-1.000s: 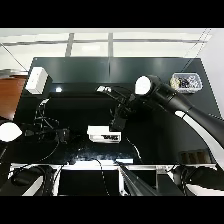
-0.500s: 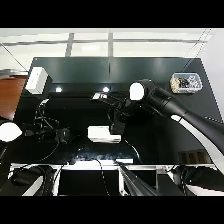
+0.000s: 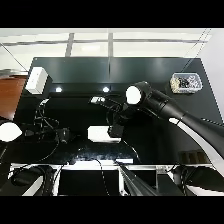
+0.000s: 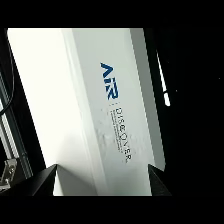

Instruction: Fold the box and place the chain.

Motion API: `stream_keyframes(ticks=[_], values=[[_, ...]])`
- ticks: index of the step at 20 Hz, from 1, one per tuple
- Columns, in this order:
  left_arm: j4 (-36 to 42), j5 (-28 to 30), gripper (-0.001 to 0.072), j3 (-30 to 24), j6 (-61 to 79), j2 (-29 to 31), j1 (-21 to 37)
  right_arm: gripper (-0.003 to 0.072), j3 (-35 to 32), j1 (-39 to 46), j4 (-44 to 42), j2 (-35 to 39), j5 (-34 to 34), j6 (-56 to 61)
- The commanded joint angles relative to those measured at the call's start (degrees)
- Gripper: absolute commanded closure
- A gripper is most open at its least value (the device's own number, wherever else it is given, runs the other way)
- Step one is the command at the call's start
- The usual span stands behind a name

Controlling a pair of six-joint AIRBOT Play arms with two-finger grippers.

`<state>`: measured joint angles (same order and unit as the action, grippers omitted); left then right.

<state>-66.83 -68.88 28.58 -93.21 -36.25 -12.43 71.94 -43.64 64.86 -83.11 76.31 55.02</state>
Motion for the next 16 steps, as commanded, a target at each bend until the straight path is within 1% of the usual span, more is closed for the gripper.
stream_keyframes(ticks=[1,6,7,8,9,16], values=[[-0.02,0.0,0.0013,-0.02,0.0,-0.04,0.04,-0.0013,0.0,-1.38,3.48,-0.04,-1.84,1.2],[-0.02,0.31,0.0013,-0.02,-0.04,-0.04,0.04,-0.0003,0.0,-1.38,5.68,-0.04,-1.97,2.64],[-0.02,0.57,0.0013,-0.02,-0.04,-0.04,0.04,0.0058,0.0,-1.38,5.64,-0.04,-1.95,2.64],[0.0,0.87,0.0013,-0.02,-0.07,-0.04,0.04,0.0172,0.0,-1.38,5.66,-0.04,-1.86,2.64],[0.0,1.01,0.0013,-0.02,-0.22,-0.04,0.07,0.0224,0.0,-1.38,5.66,-0.04,-1.73,2.62],[-0.02,1.01,0.0013,-0.02,-0.22,-0.04,0.04,0.0225,0.0,-1.38,5.66,-0.04,-1.77,2.64]])
